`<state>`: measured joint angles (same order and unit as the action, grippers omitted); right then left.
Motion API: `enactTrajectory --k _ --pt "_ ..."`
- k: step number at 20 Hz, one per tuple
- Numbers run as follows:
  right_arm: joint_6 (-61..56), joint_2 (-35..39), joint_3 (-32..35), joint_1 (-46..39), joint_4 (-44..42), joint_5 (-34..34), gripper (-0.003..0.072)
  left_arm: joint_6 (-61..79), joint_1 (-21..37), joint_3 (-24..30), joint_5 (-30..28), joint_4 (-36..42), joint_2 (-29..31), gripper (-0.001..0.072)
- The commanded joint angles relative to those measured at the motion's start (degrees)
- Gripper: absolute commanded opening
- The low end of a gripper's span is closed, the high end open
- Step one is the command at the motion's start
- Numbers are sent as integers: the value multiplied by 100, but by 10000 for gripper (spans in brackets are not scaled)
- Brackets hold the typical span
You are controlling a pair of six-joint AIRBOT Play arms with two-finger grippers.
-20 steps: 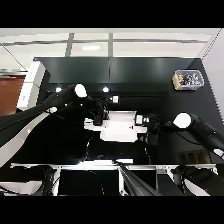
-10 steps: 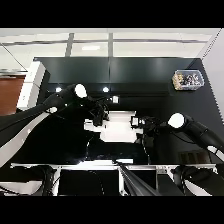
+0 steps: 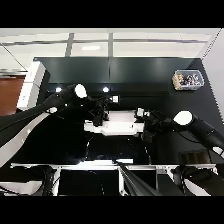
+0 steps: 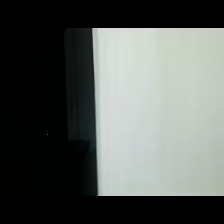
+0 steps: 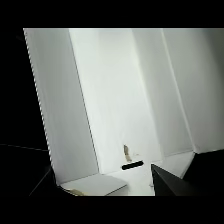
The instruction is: Fold the box and place the chain.
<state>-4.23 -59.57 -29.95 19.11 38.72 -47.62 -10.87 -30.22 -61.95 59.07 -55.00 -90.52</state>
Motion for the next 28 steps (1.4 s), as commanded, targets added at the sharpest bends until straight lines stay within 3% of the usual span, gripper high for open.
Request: enactTrajectory --k 1,5,13,17,20,25,28 --pt "433 144 -20 -173 -20 28 706 15 0 -7 -7 0 -4 30" --pt "1550 144 -50 -151 -503 374 705 13 0 -7 13 2 -4 30" --pt "1587 -85 -50 -234 -573 599 705 15 0 -7 -7 0 -4 30" --pt "1705 -85 -50 -260 -592 1222 705 15 0 -7 -9 2 -4 30" --pt "1814 -146 -48 -210 -612 466 704 15 0 -7 -11 2 -4 30" --pt "2741 -575 -50 -90 -1523 404 705 13 0 -7 -13 2 -4 30" --pt "2756 -811 -50 -90 -1335 258 704 13 0 -7 -13 2 -4 29"
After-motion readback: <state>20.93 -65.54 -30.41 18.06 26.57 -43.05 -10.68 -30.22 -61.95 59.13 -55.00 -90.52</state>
